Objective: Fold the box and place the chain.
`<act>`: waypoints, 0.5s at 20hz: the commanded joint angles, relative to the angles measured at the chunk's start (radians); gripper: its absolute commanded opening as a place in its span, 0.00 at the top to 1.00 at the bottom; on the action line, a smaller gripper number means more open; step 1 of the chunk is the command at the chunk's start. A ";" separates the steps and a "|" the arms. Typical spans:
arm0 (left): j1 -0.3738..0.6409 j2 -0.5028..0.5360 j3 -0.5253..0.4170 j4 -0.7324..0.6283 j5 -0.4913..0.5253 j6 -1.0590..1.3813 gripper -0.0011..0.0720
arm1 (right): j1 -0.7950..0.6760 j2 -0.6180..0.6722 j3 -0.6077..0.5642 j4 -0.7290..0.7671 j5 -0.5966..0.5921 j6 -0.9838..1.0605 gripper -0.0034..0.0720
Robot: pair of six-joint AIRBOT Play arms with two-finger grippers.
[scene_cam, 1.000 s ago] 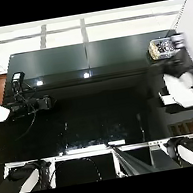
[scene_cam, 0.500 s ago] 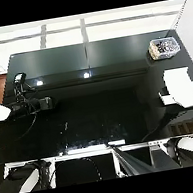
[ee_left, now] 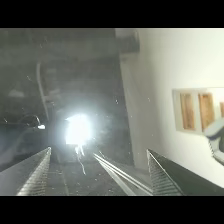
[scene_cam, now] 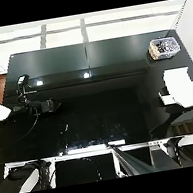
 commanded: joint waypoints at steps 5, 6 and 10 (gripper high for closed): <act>0.000 0.000 0.000 -0.032 -0.018 0.000 0.02 | 0.040 -0.015 0.013 0.052 0.076 -0.130 0.94; 0.000 0.000 0.000 -0.031 -0.018 0.000 0.02 | 0.054 0.000 0.013 0.079 0.091 -0.129 0.94; 0.000 0.000 0.000 -0.024 -0.010 0.000 0.02 | 0.125 0.117 0.002 0.308 0.108 -0.121 0.94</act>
